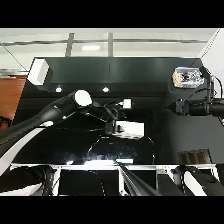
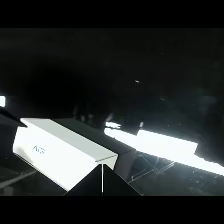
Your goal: Fold the box and place the chain.
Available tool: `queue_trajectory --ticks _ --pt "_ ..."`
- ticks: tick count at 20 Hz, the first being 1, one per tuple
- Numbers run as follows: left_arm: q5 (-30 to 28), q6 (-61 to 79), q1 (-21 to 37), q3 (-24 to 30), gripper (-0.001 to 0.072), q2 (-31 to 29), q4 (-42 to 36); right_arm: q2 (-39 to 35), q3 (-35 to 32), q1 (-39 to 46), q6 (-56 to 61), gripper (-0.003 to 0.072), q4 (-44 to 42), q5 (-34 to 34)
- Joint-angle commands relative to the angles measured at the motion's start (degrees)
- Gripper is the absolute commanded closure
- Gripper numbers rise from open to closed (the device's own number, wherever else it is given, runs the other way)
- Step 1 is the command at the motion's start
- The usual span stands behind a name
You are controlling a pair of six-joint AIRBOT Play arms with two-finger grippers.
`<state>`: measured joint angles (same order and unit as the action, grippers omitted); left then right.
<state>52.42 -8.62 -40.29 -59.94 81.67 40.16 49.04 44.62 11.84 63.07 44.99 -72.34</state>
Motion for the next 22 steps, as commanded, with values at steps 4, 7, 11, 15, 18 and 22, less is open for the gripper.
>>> queue_trajectory --ticks 4,7,11,15,18,22 --pt "-2.36 -6.95 -3.85 -4.17 -0.0001 5.99 1.31 -0.17 0.11 0.35 0.13 0.0673 0.52 -0.15" --pt "-1.99 -9.97 -4.0 -4.17 0.0 6.23 3.91 -0.17 0.11 0.26 0.11 0.0673 0.5 -0.13" --pt "-2.05 -9.94 -4.0 -4.17 0.0 6.58 4.17 -0.17 0.11 0.26 -0.13 0.0672 0.5 -0.13" --pt "-0.2 -9.97 -4.63 -4.17 0.0 6.84 4.39 -0.17 0.11 0.28 -0.15 0.0672 0.28 -0.11" --pt "-0.17 -9.97 -4.63 -4.17 0.0 7.15 4.42 -0.17 0.11 0.28 -0.52 0.0673 0.28 -0.04" --pt "-1.03 -9.94 -5.09 -4.17 0.0 7.58 5.77 -0.17 0.11 0.28 -0.52 0.0673 0.31 0.37"
